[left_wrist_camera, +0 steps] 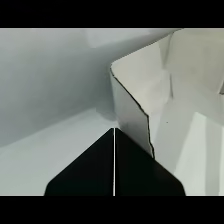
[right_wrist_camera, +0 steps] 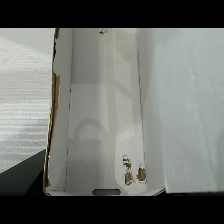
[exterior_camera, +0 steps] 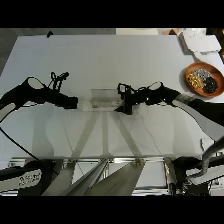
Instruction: Fold the box and place the chain.
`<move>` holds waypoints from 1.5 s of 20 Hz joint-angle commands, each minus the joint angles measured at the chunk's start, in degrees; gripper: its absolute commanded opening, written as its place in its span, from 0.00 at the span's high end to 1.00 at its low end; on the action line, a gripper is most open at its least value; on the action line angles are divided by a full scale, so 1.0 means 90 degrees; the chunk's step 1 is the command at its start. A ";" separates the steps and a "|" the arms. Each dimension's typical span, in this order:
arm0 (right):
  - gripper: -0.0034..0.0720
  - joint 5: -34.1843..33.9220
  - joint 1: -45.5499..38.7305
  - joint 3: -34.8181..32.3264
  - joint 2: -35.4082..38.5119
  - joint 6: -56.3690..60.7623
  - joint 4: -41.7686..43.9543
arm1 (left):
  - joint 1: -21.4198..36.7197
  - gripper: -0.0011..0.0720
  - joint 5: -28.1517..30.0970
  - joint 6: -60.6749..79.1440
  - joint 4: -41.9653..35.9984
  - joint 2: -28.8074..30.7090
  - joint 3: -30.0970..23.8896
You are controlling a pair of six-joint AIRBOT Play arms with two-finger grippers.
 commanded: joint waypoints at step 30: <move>0.27 0.0000 0.0000 0.0007 -0.0002 0.0000 0.0000 | -0.0160 0.98 0.0750 -0.0491 0.0112 -0.0272 -0.0005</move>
